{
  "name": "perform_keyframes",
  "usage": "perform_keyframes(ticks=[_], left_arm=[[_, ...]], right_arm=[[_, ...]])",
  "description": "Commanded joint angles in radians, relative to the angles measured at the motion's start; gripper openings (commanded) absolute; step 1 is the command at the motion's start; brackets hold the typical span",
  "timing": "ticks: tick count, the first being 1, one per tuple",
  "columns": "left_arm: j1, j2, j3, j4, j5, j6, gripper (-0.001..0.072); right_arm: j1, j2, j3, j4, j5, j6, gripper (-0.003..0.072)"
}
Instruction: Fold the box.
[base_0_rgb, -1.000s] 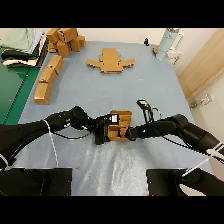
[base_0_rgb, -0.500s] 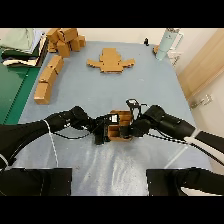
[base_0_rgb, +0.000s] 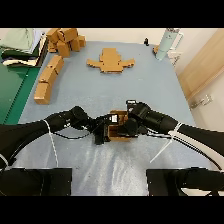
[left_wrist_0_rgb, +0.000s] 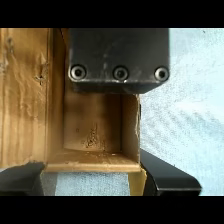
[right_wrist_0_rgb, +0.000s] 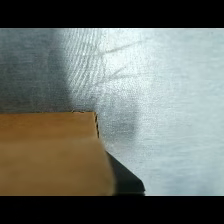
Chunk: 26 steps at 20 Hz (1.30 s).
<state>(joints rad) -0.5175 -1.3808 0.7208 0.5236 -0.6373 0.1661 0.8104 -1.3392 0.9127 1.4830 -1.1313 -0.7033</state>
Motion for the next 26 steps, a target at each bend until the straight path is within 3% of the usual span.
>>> perform_keyframes(ticks=[1, 2, 8, 12, 18, 19, 20, 21, 24, 26], left_arm=[[0.000, 0.001, 0.001, 0.000, 0.000, 0.001, 0.0469], [0.000, 0.001, 0.001, 0.000, 0.000, 0.001, 0.0469], [0.000, 0.001, 0.001, 0.000, 0.000, 0.001, 0.0469], [0.000, 0.001, 0.001, 0.000, 0.000, 0.001, 0.0469], [0.000, 0.001, 0.001, 0.000, 0.000, 0.001, 0.0469], [0.000, 0.001, 0.001, 0.000, 0.000, 0.001, 0.0469], [0.000, 0.001, 0.001, 0.000, 0.000, 0.001, 0.0469], [0.000, 0.001, 0.001, 0.000, 0.000, 0.001, 0.0469], [0.000, 0.001, 0.001, 0.000, 0.000, 0.001, 0.0469], [0.000, 0.001, 0.001, 0.000, 0.000, 0.001, 0.0469]], right_arm=[[0.002, -0.008, 0.008, 0.000, -0.011, 0.021, 0.0294], [0.002, -0.003, 0.009, 0.014, -0.011, 0.011, 0.0441], [0.001, 0.072, 0.013, 0.020, -0.058, 0.003, 0.0442], [0.000, 0.191, 0.013, 0.020, -0.085, -0.006, 0.0443], [-0.021, 0.359, 0.013, 0.006, -0.256, -0.064, 0.0441], [-0.047, 0.365, 0.012, -0.012, -0.285, -0.090, 0.0384], [-0.087, 0.359, 0.010, -0.041, -0.315, -0.128, 0.0266], [-0.133, 0.346, 0.001, -0.076, -0.318, -0.176, 0.0218], [-0.342, 0.231, -0.013, -0.062, -0.212, -0.431, 0.0006], [-0.504, 0.122, -0.010, 0.118, -0.085, -0.647, 0.0007]])
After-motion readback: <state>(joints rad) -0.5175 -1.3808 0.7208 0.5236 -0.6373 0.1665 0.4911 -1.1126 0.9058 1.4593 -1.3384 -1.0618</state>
